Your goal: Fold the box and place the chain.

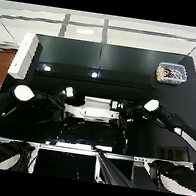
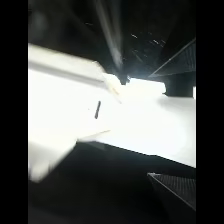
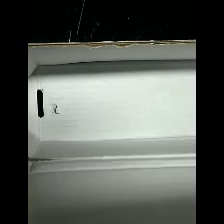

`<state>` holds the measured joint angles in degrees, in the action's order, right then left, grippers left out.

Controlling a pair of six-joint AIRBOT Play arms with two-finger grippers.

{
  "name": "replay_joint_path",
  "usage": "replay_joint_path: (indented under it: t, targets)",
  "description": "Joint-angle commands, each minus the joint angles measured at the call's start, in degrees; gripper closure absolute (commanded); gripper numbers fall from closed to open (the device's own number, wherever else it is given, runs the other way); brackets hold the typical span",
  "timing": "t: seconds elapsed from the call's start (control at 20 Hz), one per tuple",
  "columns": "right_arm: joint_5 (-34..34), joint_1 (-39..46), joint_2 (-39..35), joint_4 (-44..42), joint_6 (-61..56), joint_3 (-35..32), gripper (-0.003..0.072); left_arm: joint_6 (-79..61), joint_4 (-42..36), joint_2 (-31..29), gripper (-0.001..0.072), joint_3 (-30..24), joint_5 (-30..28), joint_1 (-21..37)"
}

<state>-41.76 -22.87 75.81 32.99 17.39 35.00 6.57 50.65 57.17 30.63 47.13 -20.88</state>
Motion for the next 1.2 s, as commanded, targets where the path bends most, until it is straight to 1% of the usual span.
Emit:
replay_joint_path:
  t: [0.0, 0.2, 0.35, 0.5, 0.55, 0.6, 0.75, 0.85, 0.9, 1.05, 1.1, 1.15]
  targets:
    - [-0.02, -0.02, 0.04, 0.02, -0.02, 0.04, 0.0621, -8.63, 8.15, 3.96, 0.0003, 0.81, -2.49, -4.74]
    - [0.00, -0.02, 0.04, 0.02, -0.02, 0.04, 0.0621, -8.57, -1.40, 9.70, 0.0003, 2.78, -6.40, -5.20]
    - [0.00, -0.04, 0.04, 0.02, -0.02, 0.04, 0.0620, -8.66, -2.21, 11.69, 0.0016, 4.31, -5.97, -5.33]
    - [-0.02, -0.02, 0.04, 0.02, -0.04, 0.04, 0.0621, -8.79, -3.50, 12.87, 0.0036, 5.84, -2.16, -5.40]
    - [0.00, -0.02, 0.04, 0.02, -0.02, 0.04, 0.0621, -8.76, -3.39, 12.85, 0.0111, 6.25, -1.57, -5.64]
    - [0.00, -0.02, 0.04, 0.04, -0.02, 0.04, 0.0621, -8.74, -3.63, 12.85, 0.0230, 6.60, -1.18, -5.64]
    - [-0.02, -0.02, 0.04, 0.02, -0.02, 0.04, 0.0621, -8.72, -5.33, 12.85, 0.0438, 7.39, 0.31, -6.25]
    - [-0.02, -0.02, 0.04, 0.04, -0.04, 0.04, 0.0621, -8.66, -6.82, 12.92, 0.0445, 7.41, 1.29, -6.32]
    - [0.00, -0.04, 0.04, 0.04, -0.04, 0.04, 0.0621, -8.41, -7.58, 12.96, 0.0484, 7.41, 1.40, -6.36]
    - [-0.02, -0.02, 0.04, 0.04, -0.04, 0.04, 0.0621, -8.35, -11.13, 13.79, 0.0520, 7.39, 0.81, -6.36]
    - [0.00, -0.02, 0.04, 0.04, -0.04, 0.04, 0.0621, -8.35, -12.63, 14.43, 0.0561, 7.39, 0.66, -6.36]
    - [-0.02, -0.02, 0.04, 0.04, -0.04, 0.04, 0.0621, -8.35, -14.97, 15.28, 0.0561, 7.39, 0.50, -6.38]
